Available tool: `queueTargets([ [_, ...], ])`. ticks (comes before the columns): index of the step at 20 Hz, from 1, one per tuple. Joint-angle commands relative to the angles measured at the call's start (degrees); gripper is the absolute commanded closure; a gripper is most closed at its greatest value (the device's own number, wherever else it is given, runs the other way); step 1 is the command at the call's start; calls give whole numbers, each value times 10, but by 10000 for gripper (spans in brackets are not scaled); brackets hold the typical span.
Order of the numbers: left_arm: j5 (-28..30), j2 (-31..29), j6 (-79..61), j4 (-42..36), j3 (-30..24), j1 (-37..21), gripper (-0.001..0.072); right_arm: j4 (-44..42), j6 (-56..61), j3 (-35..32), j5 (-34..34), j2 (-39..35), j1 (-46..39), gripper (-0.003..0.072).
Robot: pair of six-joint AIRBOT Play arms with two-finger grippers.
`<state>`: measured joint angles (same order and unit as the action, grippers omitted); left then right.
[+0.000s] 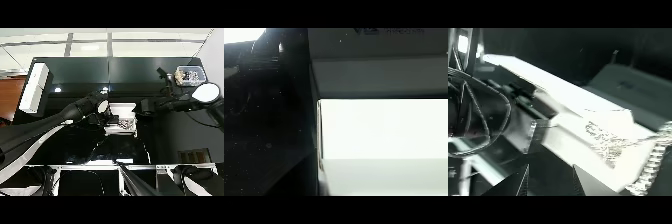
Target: Fold the box and place the chain.
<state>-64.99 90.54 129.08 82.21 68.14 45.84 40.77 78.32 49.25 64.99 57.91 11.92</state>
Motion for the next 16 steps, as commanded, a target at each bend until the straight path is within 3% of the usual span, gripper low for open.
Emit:
queueTargets([
  [1, 0, 0, -1, 0, 0, 0, 682, 108, -23, 4, 49, -34, -48, 349],
  [4, 0, 0, -1, 0, 0, 0, 682, 193, -127, -67, 5, -56, -40, 334],
  [5, 0, 0, -1, 0, 0, 0, 682, 198, -175, -98, -28, -54, -31, 65],
  [6, 0, 0, -1, 0, 0, 0, 682, 200, -227, -127, -74, -50, -20, -34],
  [10, 0, 0, -1, 0, 0, 0, 682, 208, -506, -178, -210, -28, 30, -34],
  [16, 0, 0, -1, 0, 0, 0, 682, 15, -766, -178, -237, 83, 27, -34],
])
